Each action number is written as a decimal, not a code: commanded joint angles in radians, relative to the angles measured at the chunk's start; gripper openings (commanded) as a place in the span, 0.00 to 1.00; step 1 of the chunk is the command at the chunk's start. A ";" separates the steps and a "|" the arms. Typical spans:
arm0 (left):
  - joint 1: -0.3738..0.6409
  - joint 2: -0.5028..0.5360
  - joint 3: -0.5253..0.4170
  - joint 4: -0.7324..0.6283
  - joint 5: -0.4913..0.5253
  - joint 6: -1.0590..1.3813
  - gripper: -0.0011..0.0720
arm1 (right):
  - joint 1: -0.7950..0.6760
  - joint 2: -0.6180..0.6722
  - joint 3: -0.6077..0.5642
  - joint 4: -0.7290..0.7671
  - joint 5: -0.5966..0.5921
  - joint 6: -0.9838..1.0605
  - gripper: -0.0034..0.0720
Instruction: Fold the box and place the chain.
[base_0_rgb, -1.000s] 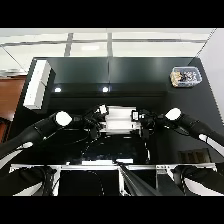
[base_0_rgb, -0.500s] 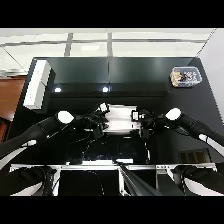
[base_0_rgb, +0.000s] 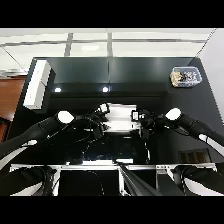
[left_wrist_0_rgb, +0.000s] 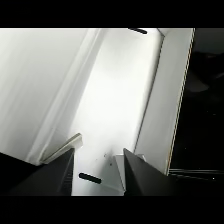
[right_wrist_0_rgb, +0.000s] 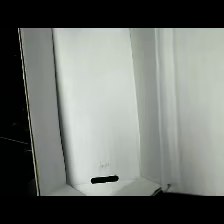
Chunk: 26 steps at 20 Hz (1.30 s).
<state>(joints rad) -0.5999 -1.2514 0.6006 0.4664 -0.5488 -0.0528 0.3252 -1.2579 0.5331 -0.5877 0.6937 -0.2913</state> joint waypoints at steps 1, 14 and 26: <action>0.000 0.000 0.001 0.000 -0.005 -0.003 0.23 | 0.001 0.000 0.000 0.000 0.000 0.000 0.60; 0.306 0.224 0.000 0.365 -0.148 -0.652 0.05 | 0.001 0.000 0.000 0.000 0.000 0.000 0.60; 0.668 -0.027 -0.026 0.296 -0.513 -1.277 0.05 | 0.001 0.000 0.000 0.000 0.000 0.000 0.60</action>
